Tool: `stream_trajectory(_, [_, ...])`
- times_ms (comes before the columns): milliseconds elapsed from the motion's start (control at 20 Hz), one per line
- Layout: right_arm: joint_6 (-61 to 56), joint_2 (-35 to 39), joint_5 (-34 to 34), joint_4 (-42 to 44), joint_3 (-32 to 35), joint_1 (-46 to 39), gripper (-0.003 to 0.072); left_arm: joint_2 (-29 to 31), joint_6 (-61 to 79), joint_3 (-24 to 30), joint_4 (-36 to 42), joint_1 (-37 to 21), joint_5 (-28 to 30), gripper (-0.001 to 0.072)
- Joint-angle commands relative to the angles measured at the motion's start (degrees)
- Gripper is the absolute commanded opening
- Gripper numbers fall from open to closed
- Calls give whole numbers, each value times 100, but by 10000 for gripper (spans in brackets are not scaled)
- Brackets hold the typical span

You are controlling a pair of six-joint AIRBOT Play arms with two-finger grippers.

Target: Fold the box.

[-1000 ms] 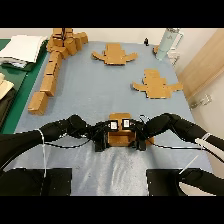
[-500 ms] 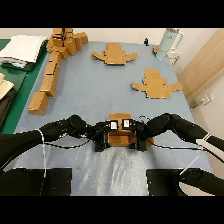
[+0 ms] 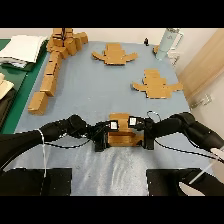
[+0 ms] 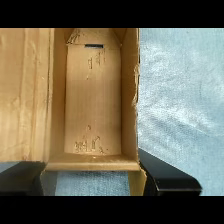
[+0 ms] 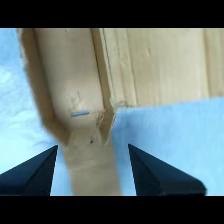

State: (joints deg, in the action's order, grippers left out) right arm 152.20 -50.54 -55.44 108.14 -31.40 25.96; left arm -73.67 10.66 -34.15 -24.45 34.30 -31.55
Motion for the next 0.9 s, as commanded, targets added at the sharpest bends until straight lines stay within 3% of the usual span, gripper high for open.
stream_trajectory(0, [-901, 623, -719, 341, -7, 2, 720, -4, -2, -2, 0, 0, 2, 482])
stream_trajectory(100, [-2199, 837, -1115, 1051, -7, 4, 720, -4, -2, -2, 0, 0, 2, 482])
stream_trajectory(250, [-3764, 966, -1132, 1840, -7, 22, 720, -4, -2, -2, 0, 0, 2, 482])
stream_trajectory(650, [-6802, 706, 361, 2157, -7, 22, 710, -4, -2, -2, 0, 0, 2, 481])
stream_trajectory(850, [-6815, 245, 1071, 2361, -190, 15, 206, -4, -2, -2, 0, 0, 2, 482])
